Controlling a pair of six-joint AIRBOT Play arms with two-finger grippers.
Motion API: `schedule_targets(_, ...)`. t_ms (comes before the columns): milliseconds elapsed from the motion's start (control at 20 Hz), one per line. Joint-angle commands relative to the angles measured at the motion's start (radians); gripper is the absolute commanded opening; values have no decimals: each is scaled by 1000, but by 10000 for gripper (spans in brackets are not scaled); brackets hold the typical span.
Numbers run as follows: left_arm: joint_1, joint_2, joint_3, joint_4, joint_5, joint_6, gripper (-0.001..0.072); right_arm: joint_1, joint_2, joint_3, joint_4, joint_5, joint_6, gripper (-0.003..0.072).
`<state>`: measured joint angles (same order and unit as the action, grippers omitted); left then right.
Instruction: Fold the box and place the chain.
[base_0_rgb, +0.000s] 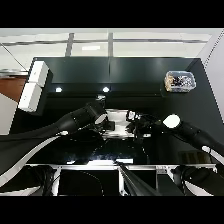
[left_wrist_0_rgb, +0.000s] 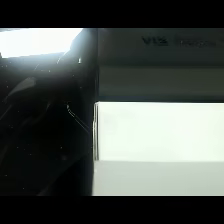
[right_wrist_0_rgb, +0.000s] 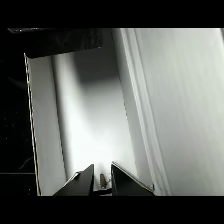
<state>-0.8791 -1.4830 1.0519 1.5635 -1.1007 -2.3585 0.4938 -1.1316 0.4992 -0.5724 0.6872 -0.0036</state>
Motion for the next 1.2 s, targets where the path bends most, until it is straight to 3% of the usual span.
schedule_targets(0,1,0,0,-1,0,2,32,1,-10,0,15,-3,5,128)
schedule_targets(200,1,0,0,-1,0,2,32,1,-10,0,15,1,5,155)
schedule_targets(250,1,0,0,-1,0,2,32,1,-10,0,15,0,5,338)
schedule_targets(300,1,0,0,-1,0,2,32,0,-10,0,14,-1,5,358)
schedule_targets(350,1,0,0,-1,0,2,32,0,-10,0,14,-1,4,237)
schedule_targets(400,1,0,0,-1,0,2,32,0,-10,0,14,-1,4,198)
schedule_targets(450,1,0,0,-1,0,2,32,0,-10,0,15,-4,4,241)
schedule_targets(500,1,0,0,-1,0,2,32,0,-10,0,15,-11,4,354)
schedule_targets(550,1,0,0,0,0,2,32,0,-10,0,14,-17,4,338)
schedule_targets(600,1,0,0,0,0,2,32,-2,-10,1,12,-19,4,123)
schedule_targets(650,1,0,0,0,0,2,32,-14,-8,2,11,-19,6,48)
schedule_targets(700,1,0,0,0,0,2,32,-36,3,2,6,-13,38,47)
schedule_targets(800,1,0,0,6,0,2,32,-105,51,9,-63,28,236,48)
schedule_targets(1000,3,-1,0,6,15,2,32,-364,183,51,-190,291,783,47)
schedule_targets(1150,10,-1,0,7,23,2,32,-589,208,43,-399,361,1246,46)
